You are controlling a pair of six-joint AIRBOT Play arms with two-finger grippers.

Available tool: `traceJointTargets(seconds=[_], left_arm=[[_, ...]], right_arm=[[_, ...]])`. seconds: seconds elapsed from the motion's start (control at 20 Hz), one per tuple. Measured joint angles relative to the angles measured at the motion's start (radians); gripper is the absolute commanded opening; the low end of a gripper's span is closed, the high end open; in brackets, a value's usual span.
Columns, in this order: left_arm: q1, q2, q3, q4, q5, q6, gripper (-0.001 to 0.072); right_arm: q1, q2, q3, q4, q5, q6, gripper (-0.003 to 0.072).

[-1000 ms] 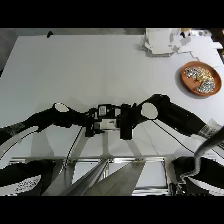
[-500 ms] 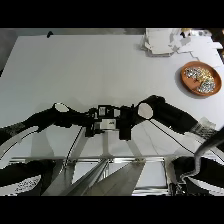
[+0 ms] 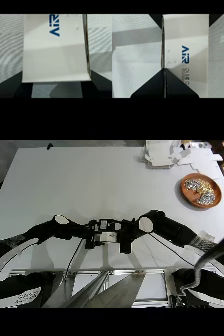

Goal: Fold the box and place the chain.

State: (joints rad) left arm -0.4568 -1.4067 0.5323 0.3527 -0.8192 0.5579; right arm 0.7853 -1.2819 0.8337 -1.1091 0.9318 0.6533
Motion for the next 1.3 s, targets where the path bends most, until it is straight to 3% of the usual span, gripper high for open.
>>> traceJointTargets(seconds=[0.25,0.5,0.8,1.05,1.3], left_arm=[[0.000,0.000,0.000,-0.003,-0.001,-0.005,0.0013],[0.000,0.000,0.000,-0.003,-0.001,-0.004,0.0013],[0.000,0.000,0.000,-0.001,-0.001,0.000,0.0013],[0.000,0.000,0.000,-0.001,0.000,-0.001,0.0013],[0.000,0.000,0.000,-0.002,0.000,0.000,0.0013]], right_arm=[[-0.006,0.043,0.001,-0.028,0.003,0.013,0.0023],[-0.088,0.201,0.024,-0.148,0.060,0.173,0.0022],[-0.406,0.320,0.006,-0.273,0.298,0.368,0.0022],[-0.738,0.337,-0.106,-0.294,0.317,0.537,0.0023],[-0.899,0.340,-0.170,-0.299,0.326,0.597,0.0023]])
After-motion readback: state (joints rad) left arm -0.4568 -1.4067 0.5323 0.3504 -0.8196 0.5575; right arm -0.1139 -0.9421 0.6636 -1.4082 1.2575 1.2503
